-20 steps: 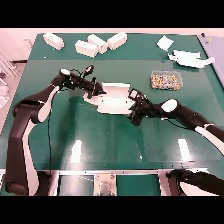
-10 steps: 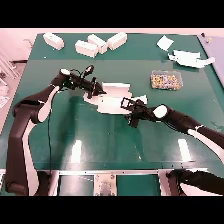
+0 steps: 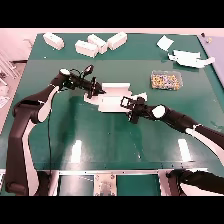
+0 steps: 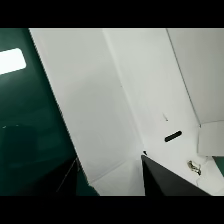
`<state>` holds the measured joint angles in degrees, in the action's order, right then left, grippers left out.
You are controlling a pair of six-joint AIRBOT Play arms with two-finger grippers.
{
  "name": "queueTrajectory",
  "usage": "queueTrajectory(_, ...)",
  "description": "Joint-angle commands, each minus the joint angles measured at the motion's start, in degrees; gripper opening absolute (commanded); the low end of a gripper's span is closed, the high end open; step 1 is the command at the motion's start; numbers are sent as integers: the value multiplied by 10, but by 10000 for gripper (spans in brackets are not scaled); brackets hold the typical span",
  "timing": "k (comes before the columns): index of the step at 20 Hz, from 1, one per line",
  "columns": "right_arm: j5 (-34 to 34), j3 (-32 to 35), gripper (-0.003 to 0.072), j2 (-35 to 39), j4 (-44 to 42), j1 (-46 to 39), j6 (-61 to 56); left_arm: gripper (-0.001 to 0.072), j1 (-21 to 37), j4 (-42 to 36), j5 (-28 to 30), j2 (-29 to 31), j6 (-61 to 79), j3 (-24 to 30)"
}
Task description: Fold the box and place the chain.
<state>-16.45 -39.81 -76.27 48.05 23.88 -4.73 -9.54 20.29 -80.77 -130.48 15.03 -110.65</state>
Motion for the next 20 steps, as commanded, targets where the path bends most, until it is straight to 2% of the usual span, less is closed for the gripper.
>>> queueTrajectory(1,19,-16,509,-1,0,-1,3,24,0,1,-2,0,0,0)
queueTrajectory(7,17,-44,509,-1,0,-24,9,25,0,1,-2,0,0,0)
queueTrajectory(10,-24,-56,509,-3,-9,-49,30,25,0,1,-2,0,0,0)
queueTrajectory(13,-83,-72,529,-22,-74,-69,115,25,0,1,-2,0,0,0)
queueTrajectory(16,-98,-80,550,-30,-138,-82,187,25,0,1,-2,0,0,0)
queueTrajectory(20,-159,-110,553,-44,-173,-114,220,25,0,1,-2,0,0,0)
